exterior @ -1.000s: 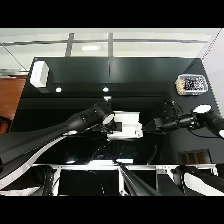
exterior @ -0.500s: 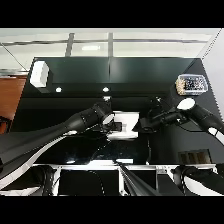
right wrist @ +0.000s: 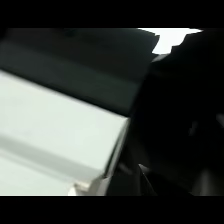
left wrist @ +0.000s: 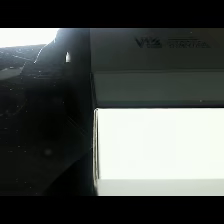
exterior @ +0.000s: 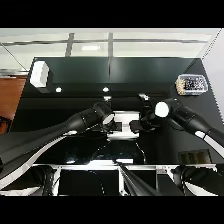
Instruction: Fold the box and place the chain.
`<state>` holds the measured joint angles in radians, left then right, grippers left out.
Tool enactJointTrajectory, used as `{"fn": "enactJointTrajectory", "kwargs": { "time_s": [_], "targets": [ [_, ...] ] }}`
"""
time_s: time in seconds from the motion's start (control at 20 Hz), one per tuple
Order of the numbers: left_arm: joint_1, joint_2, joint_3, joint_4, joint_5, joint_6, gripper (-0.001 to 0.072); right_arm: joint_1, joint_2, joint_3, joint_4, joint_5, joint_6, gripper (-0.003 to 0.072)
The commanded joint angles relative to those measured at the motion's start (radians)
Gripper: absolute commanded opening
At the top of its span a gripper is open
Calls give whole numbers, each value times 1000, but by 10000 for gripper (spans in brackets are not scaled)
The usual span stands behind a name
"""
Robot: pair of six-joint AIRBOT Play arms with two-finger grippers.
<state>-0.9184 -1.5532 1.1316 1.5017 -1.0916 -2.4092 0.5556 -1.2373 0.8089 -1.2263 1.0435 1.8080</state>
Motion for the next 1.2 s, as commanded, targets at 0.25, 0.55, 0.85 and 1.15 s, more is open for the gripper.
{"fn": "enactJointTrajectory", "kwargs": {
  "time_s": [0.25,0.55,0.85,1.15],
  "targets": [
    [0,0,0,0,-2,0,29,151,-29,16,-218,-19,369,300],
    [0,0,0,0,-2,0,29,151,-60,16,-214,-16,430,221],
    [0,0,0,0,-2,1,29,152,-65,16,-200,-24,433,15],
    [0,0,0,0,-2,0,29,152,-65,16,-181,-36,432,15]
  ]
}}
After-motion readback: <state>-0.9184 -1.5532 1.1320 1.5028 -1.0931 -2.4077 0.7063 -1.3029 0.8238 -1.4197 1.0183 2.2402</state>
